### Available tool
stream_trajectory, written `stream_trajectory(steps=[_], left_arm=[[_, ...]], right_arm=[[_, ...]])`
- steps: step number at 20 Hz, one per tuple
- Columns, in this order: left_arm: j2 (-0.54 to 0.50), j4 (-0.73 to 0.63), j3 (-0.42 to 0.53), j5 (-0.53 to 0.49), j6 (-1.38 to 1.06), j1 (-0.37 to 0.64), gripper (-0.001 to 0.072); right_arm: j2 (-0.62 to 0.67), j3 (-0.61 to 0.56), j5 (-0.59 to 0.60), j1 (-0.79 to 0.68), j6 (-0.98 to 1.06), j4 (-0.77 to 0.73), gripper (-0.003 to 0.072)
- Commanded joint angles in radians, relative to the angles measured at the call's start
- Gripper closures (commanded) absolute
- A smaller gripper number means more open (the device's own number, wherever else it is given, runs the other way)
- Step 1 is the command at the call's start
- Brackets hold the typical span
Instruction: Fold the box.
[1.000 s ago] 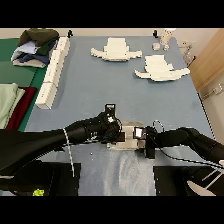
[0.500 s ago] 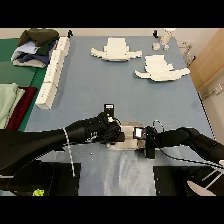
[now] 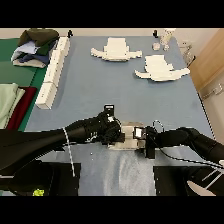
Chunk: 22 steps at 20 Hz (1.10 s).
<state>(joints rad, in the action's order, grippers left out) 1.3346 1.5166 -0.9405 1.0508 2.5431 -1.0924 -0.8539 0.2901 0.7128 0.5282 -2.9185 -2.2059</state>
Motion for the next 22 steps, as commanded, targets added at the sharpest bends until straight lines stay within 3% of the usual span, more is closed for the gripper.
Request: stream_trajectory(steps=[1, 2, 3, 4, 9, 15, 16, 17, 18, 22], left_arm=[[0.000, -0.003, -0.001, 0.000, -0.008, 0.001, 0.0696], [0.000, -0.005, -0.001, -0.001, -0.008, 0.001, 0.0620], [0.000, -0.005, -0.001, 0.000, -0.002, 0.001, 0.0326], [0.000, -0.008, -0.001, 0.001, 0.012, 0.001, 0.0227], [-0.034, 0.000, -0.051, 0.060, -0.008, 0.001, 0.0229], [-0.270, 0.013, -0.079, 0.220, -0.120, 0.001, 0.0231], [-0.310, 0.018, -0.079, 0.264, -0.140, 0.001, 0.0310], [-0.341, 0.023, -0.079, 0.303, -0.180, 0.001, 0.0645], [-0.366, 0.042, -0.079, 0.329, -0.257, 0.001, 0.0699], [-0.380, 0.089, -0.073, 0.289, -0.542, 0.007, 0.0699]], right_arm=[[-0.001, -0.001, 0.000, 0.001, 0.000, 0.000, 0.0280], [-0.001, -0.001, 0.000, 0.001, 0.000, 0.000, 0.0281], [-0.001, -0.001, 0.000, 0.001, 0.000, 0.000, 0.0280], [-0.001, -0.001, 0.000, 0.001, 0.000, 0.000, 0.0281], [-0.001, -0.001, 0.000, 0.001, 0.000, 0.000, 0.0280], [-0.001, -0.001, 0.000, 0.001, 0.000, 0.000, 0.0280], [-0.001, -0.001, 0.000, 0.001, 0.000, 0.000, 0.0280], [-0.001, -0.001, 0.000, 0.001, 0.000, 0.000, 0.0281], [-0.001, -0.001, 0.000, 0.001, 0.000, 0.000, 0.0281], [-0.001, -0.001, 0.000, 0.001, 0.000, 0.000, 0.0281]])
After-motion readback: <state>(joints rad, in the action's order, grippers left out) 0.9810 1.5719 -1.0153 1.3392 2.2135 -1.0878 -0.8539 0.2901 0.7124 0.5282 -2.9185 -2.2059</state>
